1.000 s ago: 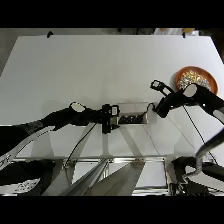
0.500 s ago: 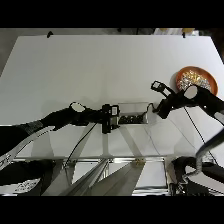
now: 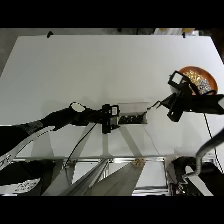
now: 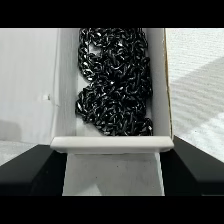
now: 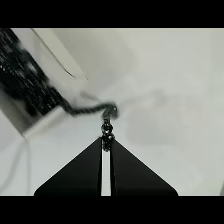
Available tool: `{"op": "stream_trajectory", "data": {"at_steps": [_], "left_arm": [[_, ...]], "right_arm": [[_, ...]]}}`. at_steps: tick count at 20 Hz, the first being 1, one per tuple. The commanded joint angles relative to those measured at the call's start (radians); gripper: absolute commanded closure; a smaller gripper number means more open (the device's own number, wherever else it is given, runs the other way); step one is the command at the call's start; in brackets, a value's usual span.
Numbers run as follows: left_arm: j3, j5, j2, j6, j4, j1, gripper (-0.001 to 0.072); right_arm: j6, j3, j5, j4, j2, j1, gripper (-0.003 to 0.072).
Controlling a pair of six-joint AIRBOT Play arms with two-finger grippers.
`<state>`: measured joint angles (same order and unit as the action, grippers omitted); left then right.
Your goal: Fold the box and place the chain.
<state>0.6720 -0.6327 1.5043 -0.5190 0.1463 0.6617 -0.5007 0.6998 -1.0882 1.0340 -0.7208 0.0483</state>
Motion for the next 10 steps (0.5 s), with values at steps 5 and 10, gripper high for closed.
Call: {"op": "stream_trajectory", "data": {"at_steps": [5,10], "left_arm": [[0.0,0.0,0.001,0.0,0.0,0.001,0.0398],[0.0,0.0,0.001,0.0,0.0,0.001,0.0398]], "right_arm": [[0.004,0.0,-0.108,-0.412,0.228,0.001,0.0671],[0.01,0.0,-0.058,-0.562,0.214,0.01,0.0671]]}}
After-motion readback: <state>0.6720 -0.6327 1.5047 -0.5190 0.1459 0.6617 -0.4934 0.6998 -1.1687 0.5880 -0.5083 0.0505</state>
